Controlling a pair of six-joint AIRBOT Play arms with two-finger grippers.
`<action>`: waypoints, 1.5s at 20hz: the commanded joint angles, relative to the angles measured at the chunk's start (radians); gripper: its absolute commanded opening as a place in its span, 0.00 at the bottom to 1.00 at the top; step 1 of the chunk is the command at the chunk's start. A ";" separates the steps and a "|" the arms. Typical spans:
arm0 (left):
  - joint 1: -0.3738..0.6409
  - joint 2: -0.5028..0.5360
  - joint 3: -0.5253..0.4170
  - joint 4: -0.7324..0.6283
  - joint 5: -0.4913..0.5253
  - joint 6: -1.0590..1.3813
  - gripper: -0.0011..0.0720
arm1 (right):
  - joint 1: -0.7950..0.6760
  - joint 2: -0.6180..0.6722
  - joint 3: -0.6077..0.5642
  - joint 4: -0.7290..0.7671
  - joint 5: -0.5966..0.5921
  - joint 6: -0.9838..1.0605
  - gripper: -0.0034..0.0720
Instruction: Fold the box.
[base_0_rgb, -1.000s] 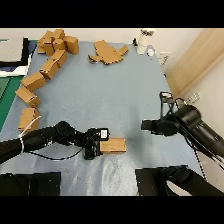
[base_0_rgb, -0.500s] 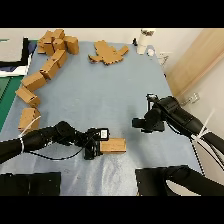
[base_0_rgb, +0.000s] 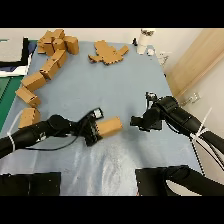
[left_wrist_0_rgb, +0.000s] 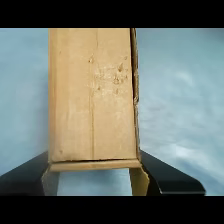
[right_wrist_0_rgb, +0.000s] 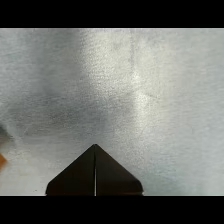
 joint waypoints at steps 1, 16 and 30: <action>0.130 0.015 0.011 0.005 0.159 -0.147 0.67 | 0.000 -0.001 0.000 -0.003 0.011 0.000 0.05; 0.651 -0.114 0.073 0.000 0.287 -0.292 0.67 | 0.000 -0.001 0.001 0.023 0.019 0.000 0.05; 0.757 -0.165 0.143 0.020 0.268 -0.291 0.67 | 0.000 0.000 0.001 0.034 0.020 0.000 0.05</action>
